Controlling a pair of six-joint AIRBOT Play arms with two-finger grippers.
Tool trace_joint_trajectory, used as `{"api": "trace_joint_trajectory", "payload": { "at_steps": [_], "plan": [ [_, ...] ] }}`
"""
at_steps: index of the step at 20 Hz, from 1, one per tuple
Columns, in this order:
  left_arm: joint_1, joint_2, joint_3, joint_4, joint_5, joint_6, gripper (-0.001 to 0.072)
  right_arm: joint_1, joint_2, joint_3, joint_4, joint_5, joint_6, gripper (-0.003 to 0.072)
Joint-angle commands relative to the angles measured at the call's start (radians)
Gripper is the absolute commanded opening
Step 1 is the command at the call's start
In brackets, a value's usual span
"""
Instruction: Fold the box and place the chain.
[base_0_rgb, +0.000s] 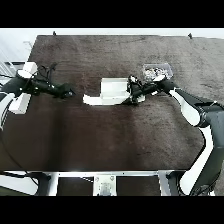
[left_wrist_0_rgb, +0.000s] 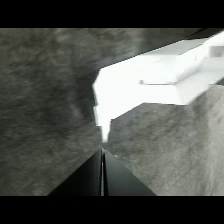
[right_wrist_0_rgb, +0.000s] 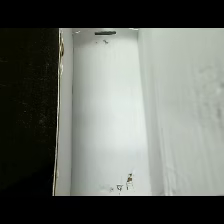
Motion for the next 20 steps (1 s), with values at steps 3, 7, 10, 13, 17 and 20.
{"api": "trace_joint_trajectory", "payload": {
  "at_steps": [3,7,10,13,17,20],
  "plan": [
    [-0.016,-0.077,0.000,-0.021,0.035,0.000,0.0013,0.000,0.000,0.000,0.000,0.000,0.000,0.0494],
    [-0.064,-0.123,0.002,-0.031,0.072,-0.002,0.0014,0.000,0.000,0.000,0.000,0.000,0.000,0.0494],
    [-0.108,-0.161,0.002,-0.067,0.088,0.001,0.0014,0.000,0.000,0.000,0.000,0.000,0.000,0.0494],
    [-0.154,-0.173,0.003,-0.093,0.116,0.020,0.0014,0.000,0.000,0.000,0.000,0.000,0.000,0.0494],
    [-0.168,-0.172,0.003,-0.227,0.104,0.083,0.0018,0.000,0.000,0.000,0.000,0.000,0.000,0.0494],
    [-0.167,-0.172,0.032,-0.266,0.066,0.105,0.0019,0.000,0.000,0.000,0.000,0.000,0.000,0.0493]
  ]
}}
